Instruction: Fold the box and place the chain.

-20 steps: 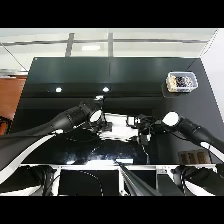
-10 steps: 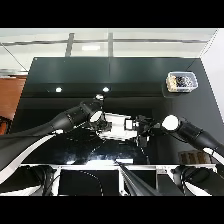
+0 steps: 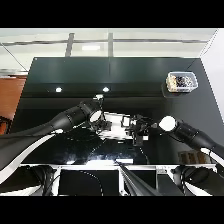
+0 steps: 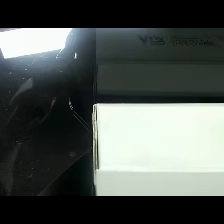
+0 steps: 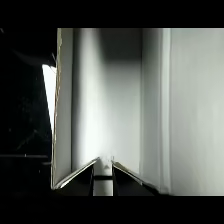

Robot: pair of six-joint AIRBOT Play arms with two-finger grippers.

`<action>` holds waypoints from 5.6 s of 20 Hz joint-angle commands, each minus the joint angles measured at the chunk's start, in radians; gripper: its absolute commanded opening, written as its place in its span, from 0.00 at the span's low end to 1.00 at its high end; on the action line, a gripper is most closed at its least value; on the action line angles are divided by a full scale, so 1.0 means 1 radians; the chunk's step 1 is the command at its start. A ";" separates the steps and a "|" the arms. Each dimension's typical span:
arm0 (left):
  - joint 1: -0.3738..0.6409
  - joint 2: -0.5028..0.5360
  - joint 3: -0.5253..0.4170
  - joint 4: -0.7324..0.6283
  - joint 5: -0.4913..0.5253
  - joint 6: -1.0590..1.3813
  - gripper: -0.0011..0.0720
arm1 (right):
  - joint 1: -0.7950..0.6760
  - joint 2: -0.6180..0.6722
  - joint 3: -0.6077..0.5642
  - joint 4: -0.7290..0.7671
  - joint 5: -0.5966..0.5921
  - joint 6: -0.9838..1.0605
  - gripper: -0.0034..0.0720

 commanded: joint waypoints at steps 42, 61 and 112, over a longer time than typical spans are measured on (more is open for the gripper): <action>0.000 0.000 0.000 -0.030 0.028 0.001 0.06 | -0.525 -0.033 -0.185 0.115 0.360 1.082 0.06; 0.000 0.000 0.000 -0.030 0.028 0.001 0.06 | -0.187 -0.079 0.027 0.184 0.214 1.114 0.87; 0.000 0.000 0.000 -0.029 0.029 0.001 0.06 | 0.270 -0.249 0.421 -0.859 0.364 2.403 0.13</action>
